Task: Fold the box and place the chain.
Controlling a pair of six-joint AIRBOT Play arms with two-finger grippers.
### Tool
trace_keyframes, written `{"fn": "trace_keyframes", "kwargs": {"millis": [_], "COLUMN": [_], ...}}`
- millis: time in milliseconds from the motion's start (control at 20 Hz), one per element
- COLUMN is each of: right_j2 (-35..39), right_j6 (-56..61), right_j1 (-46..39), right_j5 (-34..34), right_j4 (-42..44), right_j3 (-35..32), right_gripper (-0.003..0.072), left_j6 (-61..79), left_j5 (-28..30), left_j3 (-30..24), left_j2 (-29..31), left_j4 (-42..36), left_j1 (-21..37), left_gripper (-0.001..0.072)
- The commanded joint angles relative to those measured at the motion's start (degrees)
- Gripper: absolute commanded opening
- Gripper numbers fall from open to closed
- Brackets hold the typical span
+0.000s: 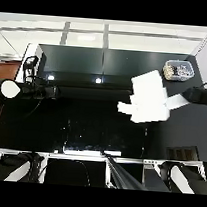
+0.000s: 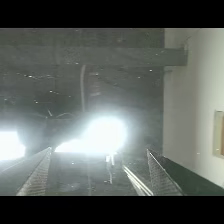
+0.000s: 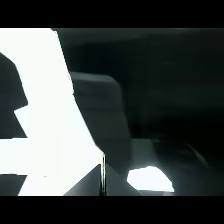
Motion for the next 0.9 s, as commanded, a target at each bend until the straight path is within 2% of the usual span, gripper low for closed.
{"fn": "trace_keyframes", "kwargs": {"millis": [0, 250, 400, 500, 650, 750, 850], "right_j2": [2.5, 2.5, 1.9, 0.6, -1.7, -2.8, -3.3], "right_j6": [-2.4, -9.0, -9.0, -8.9, -8.5, -8.5, -8.5], "right_j1": [5.1, 17.3, 27.3, 32.5, 37.4, 38.0, 38.0], "right_j5": [-6.4, -19.8, -26.5, -29.2, -34.2, -35.2, -35.2], "right_j4": [12.1, 30.1, 31.4, 31.6, 31.7, 31.7, 31.6], "right_j3": [-8.5, -21.8, -24.6, -24.9, -24.9, -24.9, -24.9], "right_gripper": [0.0015, 0.0015, 0.0015, 0.0015, 0.0015, 0.0015, 0.0015], "left_j6": [0.0, 0.2, 1.7, 9.3, 22.0, 25.7, 28.0], "left_j5": [0.1, 0.3, 0.2, -0.3, -0.5, -3.3, -7.9], "left_j3": [0.0, 0.0, 0.0, 0.0, 0.5, 2.0, 4.1], "left_j2": [0.0, -1.4, -3.9, -7.2, -14.3, -19.9, -26.4], "left_j4": [-1.0, -3.2, -8.4, -17.9, -36.5, -41.5, -42.6], "left_j1": [-0.1, -0.1, -0.1, -0.1, 0.1, 0.0, 0.0], "left_gripper": [0.0700, 0.0700, 0.0700, 0.0700, 0.0700, 0.0700, 0.0700]}}
